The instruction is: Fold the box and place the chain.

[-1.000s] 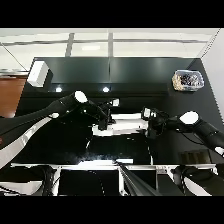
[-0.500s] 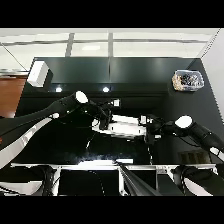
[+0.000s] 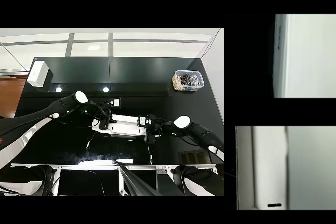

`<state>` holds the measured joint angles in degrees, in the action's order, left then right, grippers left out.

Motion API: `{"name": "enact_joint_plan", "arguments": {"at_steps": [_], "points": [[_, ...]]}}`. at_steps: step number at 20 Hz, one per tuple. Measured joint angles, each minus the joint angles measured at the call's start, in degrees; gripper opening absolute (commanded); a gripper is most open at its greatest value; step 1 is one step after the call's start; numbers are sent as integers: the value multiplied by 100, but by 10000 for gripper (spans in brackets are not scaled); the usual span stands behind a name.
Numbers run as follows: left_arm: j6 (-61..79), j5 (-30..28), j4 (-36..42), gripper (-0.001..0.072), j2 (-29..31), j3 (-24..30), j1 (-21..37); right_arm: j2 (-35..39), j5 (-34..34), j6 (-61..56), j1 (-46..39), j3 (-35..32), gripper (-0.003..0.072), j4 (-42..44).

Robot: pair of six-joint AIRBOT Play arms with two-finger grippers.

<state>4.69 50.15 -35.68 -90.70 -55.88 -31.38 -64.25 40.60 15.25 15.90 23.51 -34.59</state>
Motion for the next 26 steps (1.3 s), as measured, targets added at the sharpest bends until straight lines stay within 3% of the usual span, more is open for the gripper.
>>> {"name": "enact_joint_plan", "arguments": {"at_steps": [2,5,6,7,8,14,19,20,21,26], "points": [[2,17,2,28,0,0,0,-22,-2,4,0,0,470,-22],[-4,68,2,29,0,0,15,-39,13,15,0,-4,471,-44],[-13,90,2,62,4,0,22,-42,15,22,0,-4,471,-55],[-37,103,-2,219,17,2,28,-42,20,24,0,-4,471,-59],[-55,122,-22,291,50,2,33,-48,31,22,0,-4,471,-61],[-592,291,-494,297,522,2,114,-46,219,22,0,-4,471,-210],[-1631,719,-1615,284,1134,2,153,-46,369,83,0,0,471,-339],[-1873,870,-1805,209,1235,2,155,-46,376,87,0,0,471,-352],[-2166,1025,-1978,29,1340,2,153,-46,389,96,0,0,471,-356],[-3410,1773,-2229,26,1572,52,-13,-46,426,131,0,0,472,-422]]}}
